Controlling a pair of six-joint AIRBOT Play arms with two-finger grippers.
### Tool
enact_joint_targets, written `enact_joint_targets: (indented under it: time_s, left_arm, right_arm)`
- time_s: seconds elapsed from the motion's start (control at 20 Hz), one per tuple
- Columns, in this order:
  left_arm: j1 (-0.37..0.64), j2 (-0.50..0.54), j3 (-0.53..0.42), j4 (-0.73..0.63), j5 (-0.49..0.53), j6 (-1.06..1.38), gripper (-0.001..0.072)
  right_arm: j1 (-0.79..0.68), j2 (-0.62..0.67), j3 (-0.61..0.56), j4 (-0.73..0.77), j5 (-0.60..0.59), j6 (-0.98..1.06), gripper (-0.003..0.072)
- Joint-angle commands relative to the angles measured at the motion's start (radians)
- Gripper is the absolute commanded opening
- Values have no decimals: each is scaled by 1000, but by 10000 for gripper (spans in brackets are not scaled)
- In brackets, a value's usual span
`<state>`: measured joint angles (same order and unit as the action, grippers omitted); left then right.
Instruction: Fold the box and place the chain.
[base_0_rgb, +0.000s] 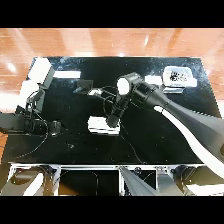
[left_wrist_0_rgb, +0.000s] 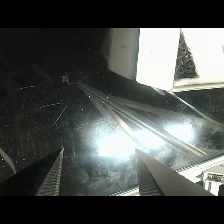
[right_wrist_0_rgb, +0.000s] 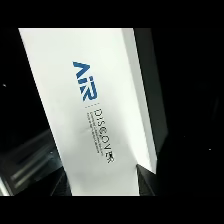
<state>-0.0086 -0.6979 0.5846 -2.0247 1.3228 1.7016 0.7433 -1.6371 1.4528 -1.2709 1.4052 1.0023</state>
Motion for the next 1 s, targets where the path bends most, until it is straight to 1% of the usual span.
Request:
enact_joint_targets:
  time_s: [0.0, 0.1, 0.15, 0.45, 0.5, 0.75, 0.8, 0.85, 0.95]
  left_arm:
    - [0, 0, 0, 0, -3, 0, 552]
    - [0, 0, 0, 0, -8, 0, 552]
    - [0, 0, 0, 0, -11, 0, 552]
    - [0, 0, 0, 0, -19, 0, 552]
    - [0, 0, 0, 0, -19, 0, 552]
    - [0, 0, 0, 0, -19, 0, 552]
    - [0, 0, 0, 0, -23, 0, 552]
    - [0, 0, 0, 0, -23, 0, 552]
    - [0, 0, 0, 0, -23, 0, 552]
  right_arm:
    - [46, -1, -1, -95, -19, 8, 426]
    - [50, 0, -1, -95, -23, 8, 415]
    - [50, 0, -1, -95, -22, 8, 361]
    - [51, 0, -1, -91, -12, 9, 363]
    - [51, 0, -1, -91, -10, 16, 389]
    - [51, 0, -1, -61, 9, 19, 391]
    - [51, 0, -1, -57, 11, 24, 424]
    - [51, 0, -1, -58, 13, 36, 595]
    - [51, 0, -1, -56, 13, 38, 603]
